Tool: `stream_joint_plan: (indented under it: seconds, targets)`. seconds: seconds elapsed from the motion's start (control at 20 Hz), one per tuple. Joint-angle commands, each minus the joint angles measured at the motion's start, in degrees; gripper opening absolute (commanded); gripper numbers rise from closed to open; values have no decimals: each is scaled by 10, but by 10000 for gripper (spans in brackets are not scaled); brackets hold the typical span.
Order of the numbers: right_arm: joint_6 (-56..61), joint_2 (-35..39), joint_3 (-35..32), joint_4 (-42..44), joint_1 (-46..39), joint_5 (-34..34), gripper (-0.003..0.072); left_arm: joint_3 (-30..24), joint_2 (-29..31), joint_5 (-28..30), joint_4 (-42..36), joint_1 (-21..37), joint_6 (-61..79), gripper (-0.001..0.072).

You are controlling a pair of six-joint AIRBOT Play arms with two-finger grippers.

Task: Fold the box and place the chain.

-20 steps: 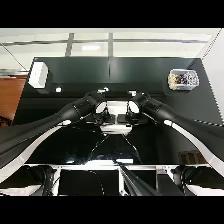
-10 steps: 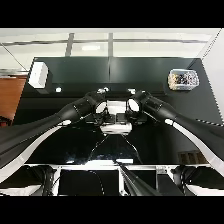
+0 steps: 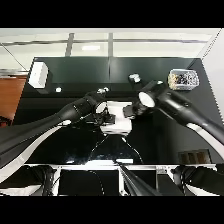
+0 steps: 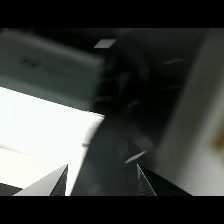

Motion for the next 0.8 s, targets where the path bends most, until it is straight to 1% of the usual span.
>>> stream_joint_plan:
  seconds: [0.0,0.05,0.15,0.2,0.25,0.3,0.35,0.4,0.45,0.55,0.65,0.75]
  targets:
    - [-26,91,2,-200,-5,42,497,0,0,0,0,0,0,28]
    - [-25,108,1,-257,-18,38,497,0,0,0,0,0,0,28]
    - [-24,120,-3,-317,-73,11,497,0,0,0,0,0,0,28]
    - [-23,120,-10,-318,-112,-21,499,0,0,0,0,0,0,28]
    - [-3,119,-28,-313,-160,-76,511,0,0,0,0,0,0,28]
    - [31,119,-50,-311,-209,-132,669,0,0,0,0,0,0,27]
    - [67,116,-73,-299,-263,-186,710,0,0,-1,0,0,0,28]
    - [106,109,-91,-276,-311,-229,710,0,0,-1,1,0,0,28]
    - [123,97,-105,-224,-360,-269,710,0,0,0,2,0,0,28]
    - [97,64,-107,-124,-427,-304,710,0,0,0,2,0,-1,27]
    - [38,39,-106,-60,-459,-346,710,0,0,0,0,0,-1,28]
    - [31,14,-98,-25,-474,-395,703,0,0,0,0,0,-1,28]
